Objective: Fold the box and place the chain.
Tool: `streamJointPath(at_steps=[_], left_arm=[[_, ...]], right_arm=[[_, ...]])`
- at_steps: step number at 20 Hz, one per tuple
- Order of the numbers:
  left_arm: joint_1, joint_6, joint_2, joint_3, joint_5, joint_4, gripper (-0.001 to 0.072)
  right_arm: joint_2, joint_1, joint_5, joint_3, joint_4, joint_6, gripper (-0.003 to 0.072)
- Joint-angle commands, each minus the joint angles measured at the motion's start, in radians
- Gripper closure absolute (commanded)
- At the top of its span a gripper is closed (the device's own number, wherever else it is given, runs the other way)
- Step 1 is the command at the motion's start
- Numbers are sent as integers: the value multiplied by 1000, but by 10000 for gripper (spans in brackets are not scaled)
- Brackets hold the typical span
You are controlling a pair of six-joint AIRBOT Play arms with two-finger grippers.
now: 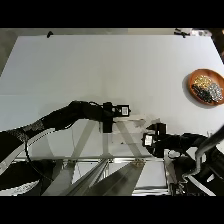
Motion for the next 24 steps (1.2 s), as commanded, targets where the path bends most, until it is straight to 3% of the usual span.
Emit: streamJointPath(at_steps=[1,12,17,24], left_arm=[[-1,0,0,0,0,0,696],[-1,0,0,0,0,0,696],[-1,0,0,0,0,0,696],[-1,0,0,0,0,0,696]], right_arm=[[13,14,-45,-10,-18,60,-10],[-6,51,-48,-29,-81,32,-12],[-83,51,-182,-29,-17,33,-14],[-82,48,-225,-10,-21,33,-12]])
